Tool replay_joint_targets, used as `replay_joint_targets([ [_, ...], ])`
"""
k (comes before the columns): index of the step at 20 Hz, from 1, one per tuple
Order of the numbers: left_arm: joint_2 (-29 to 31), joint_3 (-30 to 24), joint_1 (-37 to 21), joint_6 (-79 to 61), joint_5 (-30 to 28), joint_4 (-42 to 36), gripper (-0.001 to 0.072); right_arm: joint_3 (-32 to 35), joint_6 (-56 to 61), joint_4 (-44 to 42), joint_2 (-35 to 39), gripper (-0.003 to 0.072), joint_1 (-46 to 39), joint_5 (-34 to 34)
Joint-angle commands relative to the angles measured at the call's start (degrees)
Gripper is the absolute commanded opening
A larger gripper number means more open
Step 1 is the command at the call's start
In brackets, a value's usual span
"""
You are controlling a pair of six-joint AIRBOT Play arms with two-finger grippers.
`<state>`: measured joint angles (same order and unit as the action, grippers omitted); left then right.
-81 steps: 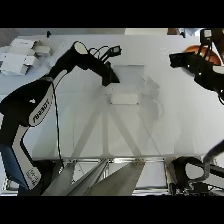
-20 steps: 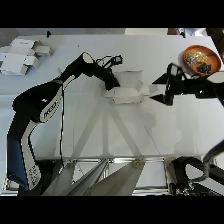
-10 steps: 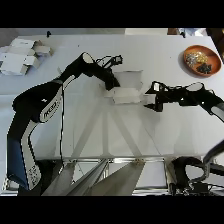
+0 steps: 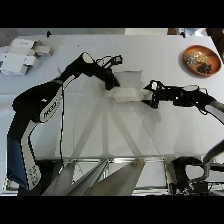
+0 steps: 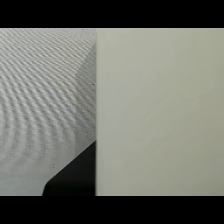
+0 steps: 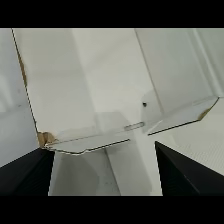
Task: Fold the box and place the chain.
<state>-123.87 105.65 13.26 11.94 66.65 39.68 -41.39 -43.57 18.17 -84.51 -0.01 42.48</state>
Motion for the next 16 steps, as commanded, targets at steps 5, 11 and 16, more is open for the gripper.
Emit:
replay_joint_targets([
  [5,0.0,0.0,0.0,0.0,0.0,0.0,0.0018,-2.8,2.1,-6.1,-0.4,0.0685,0.0,1.6],
  [11,0.0,0.0,0.0,0.0,0.0,0.0,0.0018,-5.4,10.1,-2.3,-0.4,0.0685,0.0,3.4],
  [16,0.0,0.0,0.0,0.0,0.0,0.0,0.0018,-6.7,13.3,-0.2,-2.0,0.0685,-1.2,3.8],
])
